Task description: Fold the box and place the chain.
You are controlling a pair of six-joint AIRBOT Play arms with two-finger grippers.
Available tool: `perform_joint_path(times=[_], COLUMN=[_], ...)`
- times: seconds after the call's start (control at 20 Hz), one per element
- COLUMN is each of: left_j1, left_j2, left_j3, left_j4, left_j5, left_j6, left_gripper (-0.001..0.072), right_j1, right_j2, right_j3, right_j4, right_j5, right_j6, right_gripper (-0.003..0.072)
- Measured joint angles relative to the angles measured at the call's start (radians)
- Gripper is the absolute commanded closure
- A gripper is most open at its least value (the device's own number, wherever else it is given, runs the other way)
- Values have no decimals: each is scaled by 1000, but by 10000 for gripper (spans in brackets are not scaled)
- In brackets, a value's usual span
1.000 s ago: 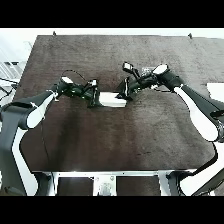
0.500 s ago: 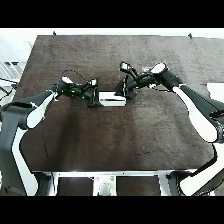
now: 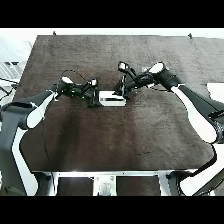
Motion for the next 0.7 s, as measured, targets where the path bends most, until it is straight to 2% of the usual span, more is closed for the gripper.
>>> perform_joint_path(times=[0.25,0.35,0.7], left_j1=[0,0,0], left_j2=[0,0,0], left_j3=[0,0,0], left_j4=[0,1,1], left_j5=[-2,-3,-2], left_j6=[0,0,0], left_gripper=[433,433,433], right_j1=[9,10,11], right_j2=[0,0,0], right_j3=[-18,-30,-51], right_j4=[-12,-13,-17], right_j5=[0,-2,5], right_j6=[1,1,4], right_gripper=[496,543,531])
